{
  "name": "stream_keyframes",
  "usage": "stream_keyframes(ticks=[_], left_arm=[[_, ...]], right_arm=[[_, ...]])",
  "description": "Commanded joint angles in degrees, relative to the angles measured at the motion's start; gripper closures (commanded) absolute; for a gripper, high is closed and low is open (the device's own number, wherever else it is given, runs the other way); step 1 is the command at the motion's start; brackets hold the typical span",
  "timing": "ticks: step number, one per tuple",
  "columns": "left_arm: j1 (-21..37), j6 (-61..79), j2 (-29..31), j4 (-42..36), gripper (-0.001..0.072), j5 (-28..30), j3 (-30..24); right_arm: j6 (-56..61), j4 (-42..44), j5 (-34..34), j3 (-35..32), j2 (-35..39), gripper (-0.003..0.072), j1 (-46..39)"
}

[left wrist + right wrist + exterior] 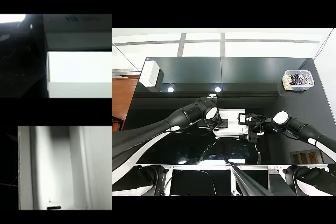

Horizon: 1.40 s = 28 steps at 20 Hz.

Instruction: Fold the box and place the chain.

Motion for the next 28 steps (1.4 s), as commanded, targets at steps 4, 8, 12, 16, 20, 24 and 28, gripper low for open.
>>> stream_keyframes(ticks=[4, 8, 12, 16, 20, 24, 28], left_arm=[[0.00, -0.28, 0.02, 0.20, 0.0688, -0.61, 0.02], [-0.02, -0.17, 0.02, 0.02, 0.0687, -0.50, 0.02], [-0.02, -0.09, 0.02, -0.07, 0.0686, -0.42, 0.02], [0.00, -0.07, 0.02, -0.37, 0.0686, -0.81, 0.02], [0.00, -0.07, 0.02, -0.39, 0.0686, -0.83, 0.02], [0.02, -0.07, 0.02, -0.39, 0.0686, -0.83, 0.02], [0.02, -0.07, 0.02, -0.39, 0.0686, -0.81, 0.02]], right_arm=[[9.22, -7.56, 4.63, 0.04, 3.72, 0.0016, -0.11], [9.07, -10.47, 4.52, 0.04, 7.10, 0.0016, -0.11], [8.50, -15.41, 3.34, 0.04, 7.15, 0.0017, -0.09], [8.48, -15.43, 1.66, 0.04, 7.15, 0.0243, -0.09], [8.50, -14.60, 0.11, 0.04, 7.15, 0.0487, -0.07], [8.52, -7.39, 2.43, 0.04, 7.15, 0.0485, -0.07], [8.96, -3.23, 4.98, 0.02, 6.93, 0.0486, -0.04]])
